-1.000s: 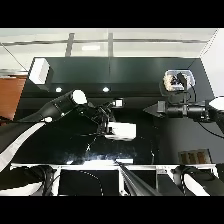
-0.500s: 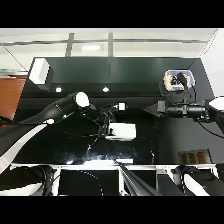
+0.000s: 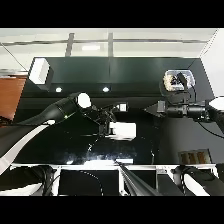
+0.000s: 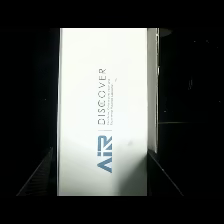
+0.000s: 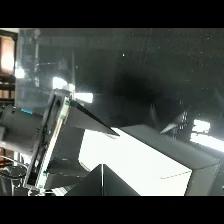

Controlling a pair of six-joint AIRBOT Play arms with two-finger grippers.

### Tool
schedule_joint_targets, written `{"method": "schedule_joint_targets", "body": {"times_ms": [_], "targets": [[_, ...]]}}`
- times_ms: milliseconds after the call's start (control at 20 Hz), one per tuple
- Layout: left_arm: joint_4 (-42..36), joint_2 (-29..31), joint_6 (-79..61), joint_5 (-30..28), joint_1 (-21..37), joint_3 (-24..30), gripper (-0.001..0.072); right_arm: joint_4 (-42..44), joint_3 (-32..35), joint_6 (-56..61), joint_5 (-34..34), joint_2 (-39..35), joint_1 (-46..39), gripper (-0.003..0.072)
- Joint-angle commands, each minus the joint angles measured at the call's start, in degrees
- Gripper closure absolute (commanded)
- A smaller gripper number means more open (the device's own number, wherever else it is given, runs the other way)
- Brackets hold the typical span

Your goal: Fold the box and place the chain.

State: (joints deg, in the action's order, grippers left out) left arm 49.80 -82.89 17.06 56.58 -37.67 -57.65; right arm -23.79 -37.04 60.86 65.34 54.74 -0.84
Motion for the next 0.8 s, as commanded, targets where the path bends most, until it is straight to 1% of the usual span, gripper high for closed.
{"method": "schedule_joint_targets", "body": {"times_ms": [0,150,300,400,500,600,750], "targets": [[2.7,0.8,2.9,2.9,0.4,-1.4,0.0004,-0.1,0.0,0.0,0.0,0.0,0.0,0.0673],[5.4,3.5,3.7,4.0,0.6,-1.4,0.0004,-0.1,0.0,0.0,0.0,0.0,0.0,0.0673],[9.3,6.9,10.0,3.9,0.7,-1.4,0.0005,-0.1,0.0,0.0,0.0,0.0,0.0,0.0673],[9.0,8.3,10.4,4.0,0.3,-1.4,0.0005,-0.1,0.0,0.0,0.2,0.0,0.0,0.0673],[9.1,8.0,7.0,3.7,-1.5,-1.0,0.0003,-0.3,0.0,0.0,0.2,0.0,0.0,0.0673],[9.1,8.0,6.5,0.3,-3.1,0.0,0.0003,-0.4,0.0,-0.1,0.1,0.0,0.0,0.0673],[8.5,8.0,6.5,-2.6,-3.5,2.5,0.0003,-0.5,0.0,-0.2,0.0,0.0,0.0,0.0673]]}}
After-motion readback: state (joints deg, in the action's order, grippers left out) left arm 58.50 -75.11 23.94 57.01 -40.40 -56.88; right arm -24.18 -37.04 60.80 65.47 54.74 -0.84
